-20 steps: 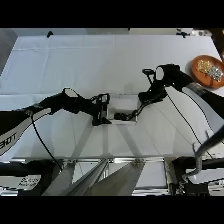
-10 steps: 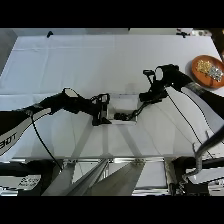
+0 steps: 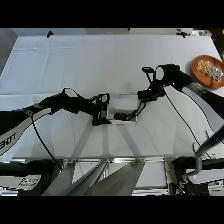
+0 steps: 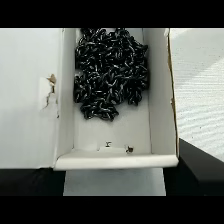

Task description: Fold the box and place the chain.

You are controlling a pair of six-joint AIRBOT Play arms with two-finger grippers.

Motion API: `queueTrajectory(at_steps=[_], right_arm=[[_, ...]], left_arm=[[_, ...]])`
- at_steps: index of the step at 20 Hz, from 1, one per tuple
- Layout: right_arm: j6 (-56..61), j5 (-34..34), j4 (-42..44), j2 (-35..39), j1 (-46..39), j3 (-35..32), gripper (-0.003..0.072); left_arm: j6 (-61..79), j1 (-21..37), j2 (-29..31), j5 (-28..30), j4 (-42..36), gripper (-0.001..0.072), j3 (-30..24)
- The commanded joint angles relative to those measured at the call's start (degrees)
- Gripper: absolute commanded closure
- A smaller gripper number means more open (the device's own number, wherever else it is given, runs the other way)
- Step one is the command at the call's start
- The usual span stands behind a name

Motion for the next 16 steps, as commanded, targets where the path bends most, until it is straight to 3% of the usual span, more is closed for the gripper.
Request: queueTrajectory(at_steps=[1, 7, 16], right_arm=[[-1.2, 0.2, 0.5, 3.3, 0.0, 0.1, 0.0675], [-4.5, 2.1, 3.6, 13.3, 0.1, 0.1, 0.0675], [-5.2, 1.6, 4.4, 38.5, 9.8, 0.1, 0.0677]], left_arm=[[0.0, 0.0, 0.0, 0.0, 0.0, 0.0365, 0.0], [0.0, 0.0, 0.0, 0.0, 0.0, 0.0365, 0.0], [0.0, 0.0, 0.0, 0.0, 0.0, 0.0365, 0.0]])
